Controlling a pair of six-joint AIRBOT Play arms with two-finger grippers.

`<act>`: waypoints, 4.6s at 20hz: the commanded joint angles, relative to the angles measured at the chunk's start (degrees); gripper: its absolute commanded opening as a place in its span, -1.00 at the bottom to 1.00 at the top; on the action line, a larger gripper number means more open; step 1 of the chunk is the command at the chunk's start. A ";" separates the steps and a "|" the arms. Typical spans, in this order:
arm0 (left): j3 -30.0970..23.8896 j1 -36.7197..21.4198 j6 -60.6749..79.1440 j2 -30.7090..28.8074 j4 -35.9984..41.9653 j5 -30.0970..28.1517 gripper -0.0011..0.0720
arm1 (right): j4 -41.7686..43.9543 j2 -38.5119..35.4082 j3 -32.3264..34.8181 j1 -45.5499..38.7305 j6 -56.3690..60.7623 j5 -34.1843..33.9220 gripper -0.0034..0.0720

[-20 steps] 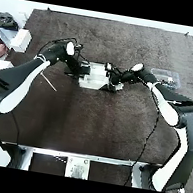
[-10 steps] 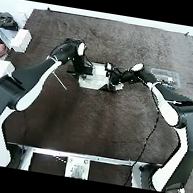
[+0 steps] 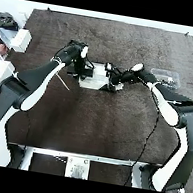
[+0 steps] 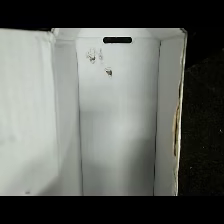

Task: Fold the box and place the chain.

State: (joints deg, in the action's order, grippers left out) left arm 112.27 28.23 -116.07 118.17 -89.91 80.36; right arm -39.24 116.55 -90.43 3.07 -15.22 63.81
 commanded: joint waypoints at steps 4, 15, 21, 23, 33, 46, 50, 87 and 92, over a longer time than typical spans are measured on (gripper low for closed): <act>0.09 0.07 -0.98 0.13 -1.70 -0.22 -0.52 | 0.00 0.02 -0.02 0.07 0.02 0.02 -0.20; 0.11 0.07 -1.62 0.35 -1.11 0.74 -0.53 | 0.00 0.02 -0.02 0.07 0.02 0.02 -0.20; 1.51 0.04 10.05 -0.98 1.75 2.78 0.20 | 0.00 0.02 -0.02 0.07 0.02 0.02 -0.20; 2.97 0.04 15.17 -1.92 1.73 4.52 0.19 | 0.00 0.02 -0.02 0.07 0.02 0.02 -0.20; 2.60 -3.30 37.70 -14.95 2.21 -0.17 0.20 | 0.00 0.02 -0.02 0.07 0.02 0.00 -0.20; -24.00 -24.15 82.58 -18.03 45.03 -20.90 0.19 | 0.00 0.02 -0.02 0.13 0.02 0.02 -0.20; -24.11 -24.24 99.54 -15.50 51.71 -19.80 0.20 | 0.00 0.02 -0.02 0.15 0.02 0.02 -0.20; -24.13 -20.02 136.04 -2.56 60.17 -13.94 0.98 | 0.00 0.02 -0.02 0.15 0.02 0.02 -0.20; -24.06 -19.21 137.17 -1.40 59.54 -13.49 0.98 | 0.00 0.02 -0.02 0.15 0.02 0.02 -0.20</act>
State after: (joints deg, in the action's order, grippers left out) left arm 88.14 8.64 20.10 116.36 -29.80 67.51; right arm -39.24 116.55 -90.43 3.16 -15.18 63.81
